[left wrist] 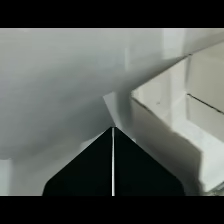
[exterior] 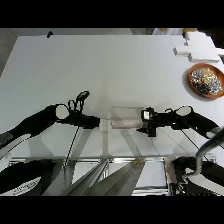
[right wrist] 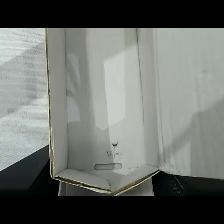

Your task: Fold the box and place the chain.

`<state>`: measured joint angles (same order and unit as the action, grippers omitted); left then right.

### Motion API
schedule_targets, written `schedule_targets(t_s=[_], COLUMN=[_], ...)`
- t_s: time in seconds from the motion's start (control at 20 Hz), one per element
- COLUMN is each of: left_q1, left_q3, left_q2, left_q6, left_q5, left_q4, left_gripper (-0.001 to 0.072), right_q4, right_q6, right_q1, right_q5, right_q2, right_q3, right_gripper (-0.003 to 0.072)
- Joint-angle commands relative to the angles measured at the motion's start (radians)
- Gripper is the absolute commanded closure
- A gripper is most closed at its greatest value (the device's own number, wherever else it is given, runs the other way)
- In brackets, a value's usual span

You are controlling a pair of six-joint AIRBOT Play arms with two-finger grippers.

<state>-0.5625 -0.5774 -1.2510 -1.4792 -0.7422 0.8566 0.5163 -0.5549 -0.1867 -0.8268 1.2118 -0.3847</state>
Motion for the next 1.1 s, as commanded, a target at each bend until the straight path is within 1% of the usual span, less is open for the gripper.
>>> schedule_targets(t_s=[0.0,0.15,0.3,0.35,0.4,0.5,0.55,0.6,0.95,1.05], left_q1=[-0.04,-0.066,-0.084,-0.087,-0.088,-0.087,-0.087,-0.087,-0.087,-0.086], left_q3=[-0.021,-0.077,-0.116,-0.12,-0.123,-0.123,-0.123,-0.124,-0.145,-0.145], left_q2=[-0.016,-0.002,0.001,0.002,0.002,0.002,0.002,0.002,0.002,0.002], left_q6=[0.069,0.068,0.065,0.065,0.065,0.065,0.065,0.064,0.064,0.057], left_q5=[-0.002,-0.026,-0.026,-0.028,-0.035,-0.04,-0.04,-0.04,-0.048,-0.055], left_q4=[-0.129,-0.13,-0.13,-0.13,-0.13,-0.13,-0.13,-0.13,-0.122,-0.109], left_gripper=[0.0704,0.0704,0.0699,0.0693,0.067,0.0668,0.0638,0.0626,0.0616,0.056], right_q4=[0.0,0.0,0.0,0.0,0.0,0.0,0.0,0.0,0.0,0.0], right_q6=[0.0,0.0,0.0,0.0,0.0,0.0,0.0,0.0,0.0,0.0], right_q1=[0.0,0.0,0.0,0.0,0.0,0.0,0.0,0.0,0.0,0.0], right_q5=[0.0,0.0,0.0,0.0,0.0,0.0,0.0,0.0,0.0,0.0], right_q2=[0.001,0.0,0.0,0.0,0.0,0.0,0.001,0.0,0.001,0.001], right_q3=[0.0,0.0,0.0,0.0,0.0,0.0,0.0,0.0,0.0,0.0], right_gripper=[0.0347,0.0347,0.0347,0.0347,0.0347,0.0347,0.0347,0.0347,0.0347,0.0347])
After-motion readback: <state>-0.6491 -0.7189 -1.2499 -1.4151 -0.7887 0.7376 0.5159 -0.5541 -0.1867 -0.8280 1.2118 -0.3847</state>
